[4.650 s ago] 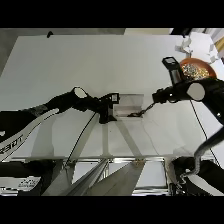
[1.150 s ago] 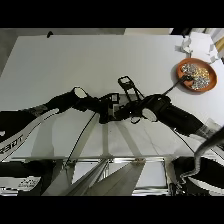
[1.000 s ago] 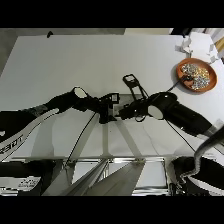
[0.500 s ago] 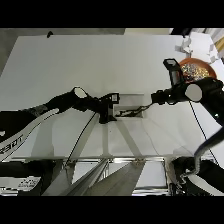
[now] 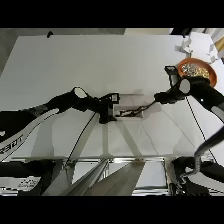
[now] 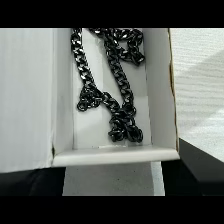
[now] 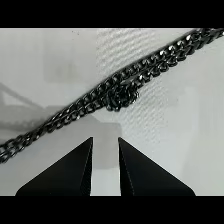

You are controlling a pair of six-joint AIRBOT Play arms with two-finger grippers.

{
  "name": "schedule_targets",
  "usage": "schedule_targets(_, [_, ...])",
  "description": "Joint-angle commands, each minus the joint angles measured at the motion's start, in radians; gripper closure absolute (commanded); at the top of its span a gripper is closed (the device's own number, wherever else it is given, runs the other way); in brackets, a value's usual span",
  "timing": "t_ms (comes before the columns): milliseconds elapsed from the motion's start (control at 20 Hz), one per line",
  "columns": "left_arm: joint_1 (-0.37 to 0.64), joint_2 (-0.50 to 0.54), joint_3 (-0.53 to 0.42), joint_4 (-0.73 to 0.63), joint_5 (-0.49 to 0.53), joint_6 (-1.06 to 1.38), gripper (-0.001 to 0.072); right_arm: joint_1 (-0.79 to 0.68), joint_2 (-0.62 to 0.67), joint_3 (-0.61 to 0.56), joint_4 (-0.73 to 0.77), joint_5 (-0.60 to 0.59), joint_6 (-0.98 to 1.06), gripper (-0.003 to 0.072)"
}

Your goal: Fold the box and place the chain.

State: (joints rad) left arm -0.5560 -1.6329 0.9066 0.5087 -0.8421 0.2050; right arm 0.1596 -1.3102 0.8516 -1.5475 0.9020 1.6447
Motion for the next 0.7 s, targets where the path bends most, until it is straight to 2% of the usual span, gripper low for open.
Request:
schedule_targets(0, [0.001, 0.0, 0.0, 0.0, 0.0, 0.0, 0.0502, -0.006, -0.073, 0.0, -0.002, -0.055, -0.005, 0.0512])
schedule_targets(150, [0.001, 0.0, 0.0, 0.0, 0.0, 0.0, 0.0502, -0.006, -0.078, 0.0, -0.001, -0.109, -0.005, 0.0512])
schedule_targets(300, [0.001, 0.0, 0.0, 0.0, 0.0, 0.0, 0.0502, -0.006, -0.078, 0.0, -0.002, -0.113, -0.005, 0.0505])
schedule_targets(400, [0.001, 0.0, 0.0, 0.0, 0.0, 0.0, 0.0502, -0.006, -0.078, 0.0, -0.004, -0.117, -0.005, 0.0429])
schedule_targets(600, [0.001, 0.0, 0.0, 0.0, 0.0, 0.0, 0.0502, -0.011, -0.078, 0.0, -0.005, -0.136, -0.003, 0.0442])
schedule_targets(650, [0.001, 0.0, 0.0, 0.0, 0.0, 0.0, 0.0502, -0.014, -0.078, 0.0, -0.005, -0.14, -0.003, 0.0484])
